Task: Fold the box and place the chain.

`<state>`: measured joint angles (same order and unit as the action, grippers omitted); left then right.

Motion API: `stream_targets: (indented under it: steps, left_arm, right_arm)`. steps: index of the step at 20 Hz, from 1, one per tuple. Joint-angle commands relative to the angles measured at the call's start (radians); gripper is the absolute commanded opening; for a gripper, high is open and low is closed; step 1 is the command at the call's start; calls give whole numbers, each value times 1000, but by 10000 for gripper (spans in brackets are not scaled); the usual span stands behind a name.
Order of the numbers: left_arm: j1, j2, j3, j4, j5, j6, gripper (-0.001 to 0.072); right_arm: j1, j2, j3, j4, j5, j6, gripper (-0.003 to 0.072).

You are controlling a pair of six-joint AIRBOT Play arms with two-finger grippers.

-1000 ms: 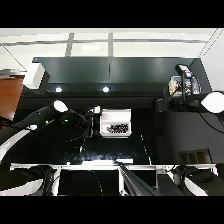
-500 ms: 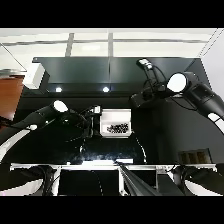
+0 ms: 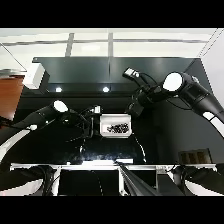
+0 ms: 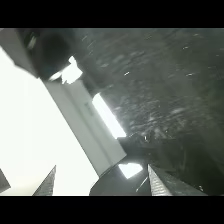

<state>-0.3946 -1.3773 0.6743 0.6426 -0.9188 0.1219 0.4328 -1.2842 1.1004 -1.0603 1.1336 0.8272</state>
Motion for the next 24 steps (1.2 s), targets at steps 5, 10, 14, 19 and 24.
stream_targets:
  steps: [5,10,14,19,24]
  left_arm:
    - [0,-1,0,0,0,0,489]
    - [0,-1,0,0,0,0,488]
    - [0,-1,0,0,0,0,488]
    - [0,-1,0,0,0,0,489]
    - [0,-1,0,0,0,0,488]
  right_arm:
    - [-10,-1,0,13,106,-170,697]
    - [-17,-2,-25,28,107,-180,697]
    - [-14,-1,-112,137,67,-256,696]
    - [-9,-2,-116,136,54,-305,696]
    - [-9,0,-116,145,148,-297,706]
